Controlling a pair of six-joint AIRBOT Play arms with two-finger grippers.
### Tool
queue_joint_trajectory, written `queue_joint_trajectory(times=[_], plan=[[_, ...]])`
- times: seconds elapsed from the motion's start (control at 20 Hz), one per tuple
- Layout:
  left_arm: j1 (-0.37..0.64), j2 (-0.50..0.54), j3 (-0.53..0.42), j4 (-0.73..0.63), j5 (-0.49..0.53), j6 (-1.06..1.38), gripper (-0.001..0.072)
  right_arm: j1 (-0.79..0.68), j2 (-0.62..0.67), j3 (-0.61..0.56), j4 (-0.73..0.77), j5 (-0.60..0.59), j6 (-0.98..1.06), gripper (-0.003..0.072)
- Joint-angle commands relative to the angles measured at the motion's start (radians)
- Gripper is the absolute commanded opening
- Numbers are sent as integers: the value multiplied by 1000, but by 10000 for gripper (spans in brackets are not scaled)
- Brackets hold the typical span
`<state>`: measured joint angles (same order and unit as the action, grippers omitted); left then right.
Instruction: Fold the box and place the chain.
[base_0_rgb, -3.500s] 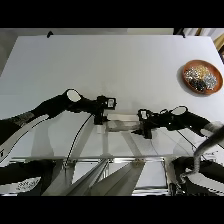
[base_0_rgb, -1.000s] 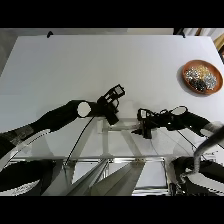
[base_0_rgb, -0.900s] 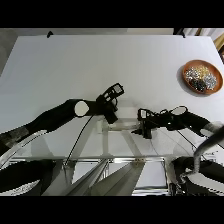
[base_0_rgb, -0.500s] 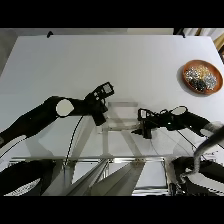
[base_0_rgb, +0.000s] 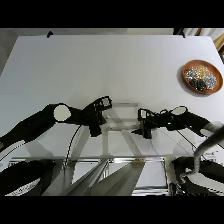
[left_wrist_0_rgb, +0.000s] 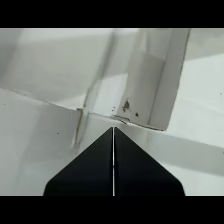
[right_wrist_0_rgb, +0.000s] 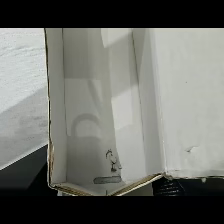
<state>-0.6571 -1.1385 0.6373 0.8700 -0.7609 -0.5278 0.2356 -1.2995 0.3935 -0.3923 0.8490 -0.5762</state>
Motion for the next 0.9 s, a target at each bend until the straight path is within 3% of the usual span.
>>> queue_joint_trajectory(times=[0.0,0.4,0.6,0.65,0.8,0.85], plan=[[1,1,-35,17,-33,27,4,0,1,0,0,0,0,338],[3,1,-42,140,-79,-32,5,0,1,0,0,0,0,338],[38,0,-42,128,-97,127,14,0,1,0,0,0,0,338],[53,0,-42,111,-82,171,35,0,1,0,0,0,0,338],[73,0,-42,47,-5,281,235,0,1,0,0,0,0,338],[73,-2,-42,34,17,325,234,0,1,0,0,0,0,338]])
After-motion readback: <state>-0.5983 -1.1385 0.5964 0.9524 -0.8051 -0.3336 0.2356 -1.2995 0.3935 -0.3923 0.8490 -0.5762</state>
